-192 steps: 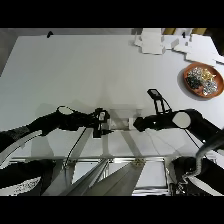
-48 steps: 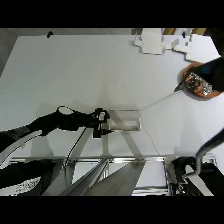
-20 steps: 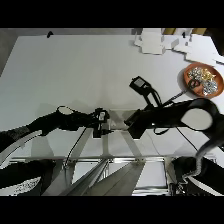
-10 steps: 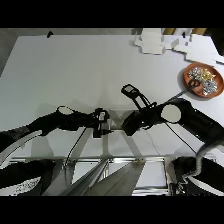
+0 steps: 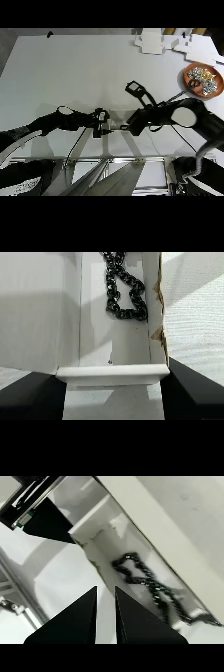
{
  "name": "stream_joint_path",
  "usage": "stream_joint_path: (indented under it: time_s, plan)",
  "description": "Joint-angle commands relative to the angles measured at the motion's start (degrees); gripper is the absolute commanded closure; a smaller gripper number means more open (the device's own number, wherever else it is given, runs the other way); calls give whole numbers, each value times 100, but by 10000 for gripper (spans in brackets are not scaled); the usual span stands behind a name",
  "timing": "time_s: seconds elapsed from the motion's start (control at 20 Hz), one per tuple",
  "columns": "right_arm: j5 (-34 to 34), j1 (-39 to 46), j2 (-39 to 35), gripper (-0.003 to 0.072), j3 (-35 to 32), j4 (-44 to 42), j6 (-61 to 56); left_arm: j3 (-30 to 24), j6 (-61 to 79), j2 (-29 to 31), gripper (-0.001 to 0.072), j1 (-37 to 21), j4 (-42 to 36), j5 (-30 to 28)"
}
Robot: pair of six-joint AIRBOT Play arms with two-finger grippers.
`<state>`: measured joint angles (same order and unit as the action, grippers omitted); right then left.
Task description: Fold the box and place the chain.
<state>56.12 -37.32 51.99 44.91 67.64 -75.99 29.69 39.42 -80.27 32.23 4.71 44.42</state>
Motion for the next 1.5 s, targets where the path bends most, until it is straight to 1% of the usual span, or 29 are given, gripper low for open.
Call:
stream_joint_path:
  time_s: [0.0,0.05,0.15,0.25,0.3,0.35,0.5,0.75,0.85,0.95,1.0,1.25,1.45]
  plan:
    - [374,459,-428,558,131,616,-223,4,0,0,612,0,2,-2]
    - [472,765,-448,560,131,616,-223,4,0,0,612,0,4,0]
    - [592,1368,-400,591,129,710,-223,4,0,0,612,0,2,-2]
    - [592,1875,-304,594,127,874,-223,4,0,0,612,0,2,-2]
    - [595,2100,-240,636,125,903,-223,4,0,0,612,0,2,-2]
    - [588,2275,-175,651,118,907,-223,4,0,0,612,0,2,-4]
    - [516,2527,79,651,114,905,-223,4,0,0,612,0,2,-2]
    - [413,2529,570,647,114,894,-223,4,0,0,612,0,2,-2]
    - [422,2529,758,598,111,892,-225,4,0,0,612,0,2,-2]
    - [428,2529,916,497,111,896,-225,4,0,0,612,0,2,-2]
    - [428,2529,984,484,111,898,-225,4,0,0,612,0,2,-2]
    - [343,2531,1099,487,109,927,-297,4,0,0,612,0,2,-2]
    - [162,2531,1099,487,92,1327,-776,4,0,0,612,0,2,-2]
